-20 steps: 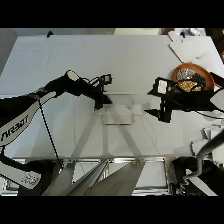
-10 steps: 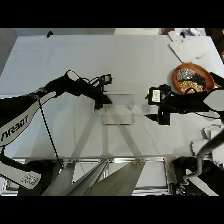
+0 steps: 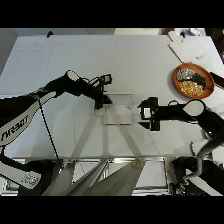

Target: Fold the box and place the chain.

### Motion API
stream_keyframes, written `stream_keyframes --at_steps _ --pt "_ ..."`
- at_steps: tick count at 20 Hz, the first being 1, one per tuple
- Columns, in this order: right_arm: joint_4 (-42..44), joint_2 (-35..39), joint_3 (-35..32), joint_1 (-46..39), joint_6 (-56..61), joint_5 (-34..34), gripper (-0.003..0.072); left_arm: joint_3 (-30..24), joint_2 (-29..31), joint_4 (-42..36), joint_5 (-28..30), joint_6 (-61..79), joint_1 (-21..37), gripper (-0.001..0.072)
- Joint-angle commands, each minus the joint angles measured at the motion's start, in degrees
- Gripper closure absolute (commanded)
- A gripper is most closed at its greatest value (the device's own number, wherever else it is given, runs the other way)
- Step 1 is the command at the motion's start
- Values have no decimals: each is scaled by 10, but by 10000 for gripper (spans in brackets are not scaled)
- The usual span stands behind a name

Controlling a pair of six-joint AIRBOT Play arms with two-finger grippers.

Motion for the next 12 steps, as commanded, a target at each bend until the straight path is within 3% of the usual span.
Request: stream_keyframes --at_steps 1,5,12 --pt "41 -58 -19 0 -62 -78 -8 0 0 0 0 0 0 696" --pt "113 -123 -19 0 -118 -88 -8 0 0 0 0 0 0 696" --pt "111 -132 -19 0 -119 -83 -5 0 0 0 0 0 0 696"
